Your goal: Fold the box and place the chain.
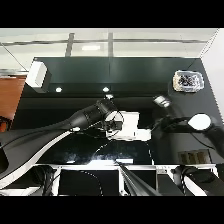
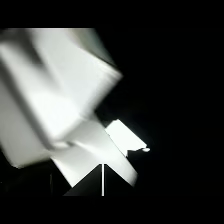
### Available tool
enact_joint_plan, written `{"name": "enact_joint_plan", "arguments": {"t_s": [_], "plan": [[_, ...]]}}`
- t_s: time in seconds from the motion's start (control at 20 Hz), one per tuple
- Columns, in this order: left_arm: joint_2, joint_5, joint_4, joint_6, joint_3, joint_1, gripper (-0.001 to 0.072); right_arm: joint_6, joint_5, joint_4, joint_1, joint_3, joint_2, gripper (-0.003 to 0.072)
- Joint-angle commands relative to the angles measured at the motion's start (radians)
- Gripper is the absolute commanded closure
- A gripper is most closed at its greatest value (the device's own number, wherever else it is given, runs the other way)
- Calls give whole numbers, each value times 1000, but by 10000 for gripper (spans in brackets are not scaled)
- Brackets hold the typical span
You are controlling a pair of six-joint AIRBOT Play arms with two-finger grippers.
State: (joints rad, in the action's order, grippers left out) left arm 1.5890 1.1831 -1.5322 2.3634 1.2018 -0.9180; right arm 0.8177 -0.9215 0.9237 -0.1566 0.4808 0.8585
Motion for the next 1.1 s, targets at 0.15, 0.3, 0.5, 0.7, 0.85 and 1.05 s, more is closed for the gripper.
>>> {"name": "enact_joint_plan", "arguments": {"t_s": [0.15,0.3,0.5,0.7,0.85,1.05], "plan": [[0,4,0,1,0,0,689,507,-132,7,417,-87,-60,680],[0,3,0,1,0,0,689,465,-121,-174,399,-207,3,680],[0,4,0,1,0,0,689,351,-105,-281,309,-240,154,679],[0,4,0,1,0,0,689,201,-49,-460,287,-239,238,679],[0,4,0,1,0,0,689,181,-62,-465,287,-223,254,680],[0,4,0,1,0,0,689,109,-134,-531,287,-219,254,679]]}}
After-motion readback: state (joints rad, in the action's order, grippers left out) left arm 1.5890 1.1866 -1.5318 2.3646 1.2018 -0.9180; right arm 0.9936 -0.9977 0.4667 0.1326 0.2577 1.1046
